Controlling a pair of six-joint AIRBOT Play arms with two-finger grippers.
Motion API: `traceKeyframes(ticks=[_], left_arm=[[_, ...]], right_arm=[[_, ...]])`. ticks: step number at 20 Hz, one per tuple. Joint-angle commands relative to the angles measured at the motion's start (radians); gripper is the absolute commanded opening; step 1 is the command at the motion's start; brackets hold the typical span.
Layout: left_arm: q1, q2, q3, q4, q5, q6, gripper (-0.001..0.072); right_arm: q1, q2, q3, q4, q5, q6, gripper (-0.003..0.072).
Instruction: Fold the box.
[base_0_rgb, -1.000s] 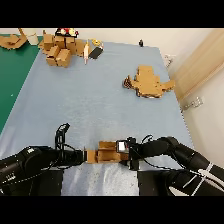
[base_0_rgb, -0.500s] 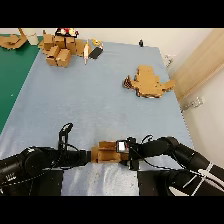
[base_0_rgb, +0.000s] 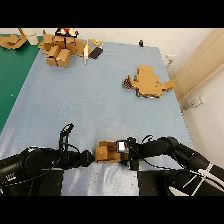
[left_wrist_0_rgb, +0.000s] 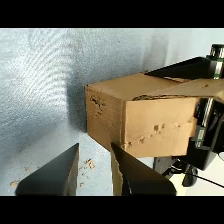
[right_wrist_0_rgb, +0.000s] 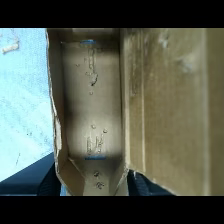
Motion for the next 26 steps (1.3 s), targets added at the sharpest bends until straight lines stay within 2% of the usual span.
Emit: traceKeyframes(ticks=[1, 7, 19, 26], left_arm=[[0.0, -0.001, 0.001, 0.001, 0.028, 0.001, 0.0284], [0.0, -0.001, 0.001, -0.029, 0.135, 0.001, 0.0284], [-0.001, -0.001, 0.001, -0.024, 0.122, 0.013, 0.0294], [-0.002, 0.033, 0.043, -0.066, 0.068, 0.141, 0.0294]], right_arm=[[0.0, 0.0, 0.001, 0.0, -0.001, 0.0, 0.0487], [0.0, 0.0, 0.001, 0.001, -0.002, 0.0, 0.0487], [0.0, 0.0, 0.001, 0.001, -0.003, 0.0, 0.0487], [0.0, 0.0, 0.001, 0.001, -0.003, 0.0, 0.0486]])
